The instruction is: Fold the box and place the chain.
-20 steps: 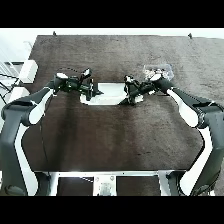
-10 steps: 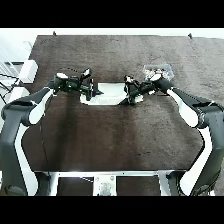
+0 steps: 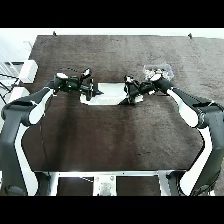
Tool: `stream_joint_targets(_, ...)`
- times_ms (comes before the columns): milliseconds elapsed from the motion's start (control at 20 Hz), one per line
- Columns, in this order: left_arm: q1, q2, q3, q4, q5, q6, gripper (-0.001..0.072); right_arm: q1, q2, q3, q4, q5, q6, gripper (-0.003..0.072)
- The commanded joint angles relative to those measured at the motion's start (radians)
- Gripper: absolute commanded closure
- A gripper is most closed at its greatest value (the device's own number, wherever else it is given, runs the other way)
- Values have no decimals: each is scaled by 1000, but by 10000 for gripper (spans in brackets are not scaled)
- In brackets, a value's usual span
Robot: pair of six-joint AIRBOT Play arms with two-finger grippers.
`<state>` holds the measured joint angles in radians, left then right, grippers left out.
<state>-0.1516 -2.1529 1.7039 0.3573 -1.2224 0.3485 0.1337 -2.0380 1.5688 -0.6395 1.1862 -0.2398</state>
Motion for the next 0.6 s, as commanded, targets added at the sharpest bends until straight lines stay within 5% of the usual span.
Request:
stream_joint_targets(0,0,-1,0,-8,0,-1,690,0,-1,0,0,1,0,135)
stream_joint_targets(150,0,1,0,-7,-4,-10,653,0,-1,0,0,1,0,135)
stream_joint_targets(250,0,2,3,-10,-54,-8,442,0,-1,0,0,1,0,135)
stream_joint_targets(550,65,40,4,-5,-121,-55,444,0,-1,0,0,1,0,135)
